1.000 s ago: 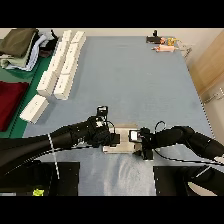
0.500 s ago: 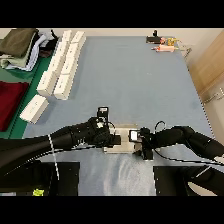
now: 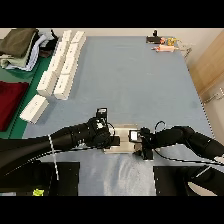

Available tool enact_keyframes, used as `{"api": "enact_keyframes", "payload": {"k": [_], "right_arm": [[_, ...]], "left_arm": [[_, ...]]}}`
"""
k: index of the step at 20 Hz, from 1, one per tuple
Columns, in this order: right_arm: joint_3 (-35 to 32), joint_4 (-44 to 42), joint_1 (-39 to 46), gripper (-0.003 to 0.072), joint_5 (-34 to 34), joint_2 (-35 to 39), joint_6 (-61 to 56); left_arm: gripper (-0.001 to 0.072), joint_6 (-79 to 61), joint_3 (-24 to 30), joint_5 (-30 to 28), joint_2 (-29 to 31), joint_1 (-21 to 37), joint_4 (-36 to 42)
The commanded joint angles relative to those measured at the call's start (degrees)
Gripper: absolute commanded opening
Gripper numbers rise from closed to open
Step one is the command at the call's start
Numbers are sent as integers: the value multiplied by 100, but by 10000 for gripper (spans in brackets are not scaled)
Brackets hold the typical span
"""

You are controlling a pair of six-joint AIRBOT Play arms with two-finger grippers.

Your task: Fold the box.

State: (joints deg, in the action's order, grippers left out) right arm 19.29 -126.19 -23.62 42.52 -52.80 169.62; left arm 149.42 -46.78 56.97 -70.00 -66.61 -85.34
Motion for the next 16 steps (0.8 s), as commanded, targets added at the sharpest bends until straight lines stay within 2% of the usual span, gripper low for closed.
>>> {"api": "enact_keyframes", "payload": {"k": [1, 2, 3, 4, 11, 13, 16], "right_arm": [[4, -2, 0, 513, -2, 0, -4], [4, -2, 0, 512, -2, 0, -4], [4, -2, 0, 512, -2, 0, -4], [4, -2, 0, 512, -2, 2, -4], [4, -2, 0, 513, -2, 0, -4], [4, -2, 0, 512, -2, 2, -4], [4, -2, 0, 513, -2, 0, -4]], "left_arm": [[15, 13, -7, 61, -2, -22, 114], [28, 9, -7, 61, 0, -22, 116], [281, 20, -9, 59, 0, -22, 127], [472, 20, -17, 63, 0, -20, 131], [484, 15, -94, 107, 26, -13, 133], [484, -24, -365, 450, 164, 24, 107], [484, -162, -824, 1576, 623, 129, -173]]}}
